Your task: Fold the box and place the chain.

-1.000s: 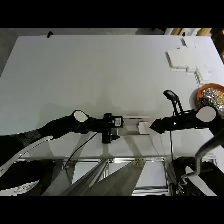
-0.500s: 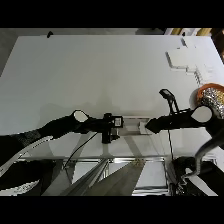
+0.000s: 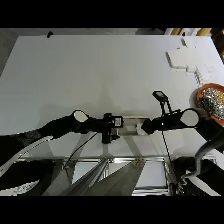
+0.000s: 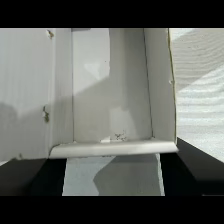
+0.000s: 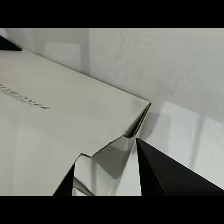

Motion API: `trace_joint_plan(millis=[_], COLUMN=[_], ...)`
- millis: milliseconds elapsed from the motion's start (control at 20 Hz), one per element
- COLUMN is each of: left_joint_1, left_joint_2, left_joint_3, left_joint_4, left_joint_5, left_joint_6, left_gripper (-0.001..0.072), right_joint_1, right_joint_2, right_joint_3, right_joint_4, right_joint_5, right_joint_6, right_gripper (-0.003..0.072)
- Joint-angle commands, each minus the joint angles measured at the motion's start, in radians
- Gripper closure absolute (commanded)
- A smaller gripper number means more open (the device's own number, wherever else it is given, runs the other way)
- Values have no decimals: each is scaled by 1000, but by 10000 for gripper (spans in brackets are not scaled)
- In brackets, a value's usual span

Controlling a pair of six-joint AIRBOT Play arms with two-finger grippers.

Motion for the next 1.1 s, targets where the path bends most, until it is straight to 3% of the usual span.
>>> trace_joint_plan(millis=[0, 300, 500, 750, 1050], left_joint_1=[0, 0, 0, 0, 0], left_joint_2=[0, 0, 0, 0, 0], left_joint_3=[0, 0, 0, 0, 0], left_joint_4=[0, 0, 0, 0, 0], left_joint_5=[0, 0, 0, 0, 0], left_joint_6=[0, 0, 0, 0, 0], left_gripper=[363, 363, 363, 363, 363], right_joint_1=[71, 163, 209, 229, 229], right_joint_2=[-24, -138, -205, -208, -214], right_joint_3=[15, 64, 111, 112, 112], right_joint_4=[-113, -185, -215, -238, -249], right_joint_5=[-24, -27, 10, 13, 12], right_joint_6=[168, 320, 404, 466, 492], right_gripper=[293, 317, 373, 461, 470])
